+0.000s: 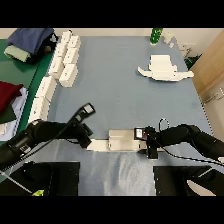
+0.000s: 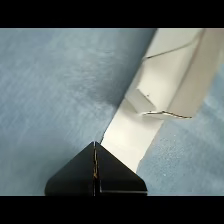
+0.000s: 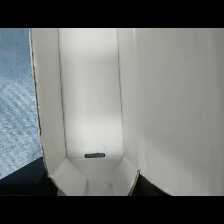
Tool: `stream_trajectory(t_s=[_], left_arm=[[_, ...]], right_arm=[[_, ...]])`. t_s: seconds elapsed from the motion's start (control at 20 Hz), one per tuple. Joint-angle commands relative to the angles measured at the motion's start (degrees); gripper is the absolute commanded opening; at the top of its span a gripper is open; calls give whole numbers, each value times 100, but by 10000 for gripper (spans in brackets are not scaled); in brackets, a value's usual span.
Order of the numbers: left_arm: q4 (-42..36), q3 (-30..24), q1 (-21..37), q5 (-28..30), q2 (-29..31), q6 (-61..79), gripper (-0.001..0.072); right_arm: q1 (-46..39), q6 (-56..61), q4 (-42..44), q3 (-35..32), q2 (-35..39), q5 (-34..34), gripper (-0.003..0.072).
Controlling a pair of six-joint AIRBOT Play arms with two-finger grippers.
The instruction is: Fold the box.
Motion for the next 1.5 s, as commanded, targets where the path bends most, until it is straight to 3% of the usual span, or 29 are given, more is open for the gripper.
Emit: stream_trajectory(t_s=[0.0,0.2,0.55,0.8,1.1,1.3,1.45], left_arm=[[503,-26,1178,-997,514,-2562,14],[-374,-50,2164,-1663,-184,-2450,13],[-1878,-52,1825,-1370,-1875,-1377,13],[-2081,-197,1158,-1231,-1882,-1408,13],[-3150,-195,839,-981,-1827,-778,13],[-2870,-192,743,-940,-1827,-798,13],[-3136,-136,717,-1005,-1825,-684,14]], right_arm=[[0,7,2,-2,4,2,543],[0,4,2,-2,4,2,542],[0,4,2,-2,4,2,542],[0,4,2,-2,4,2,542],[0,4,2,-2,4,2,542],[0,4,2,-2,4,2,542],[0,4,2,-2,4,2,542]])
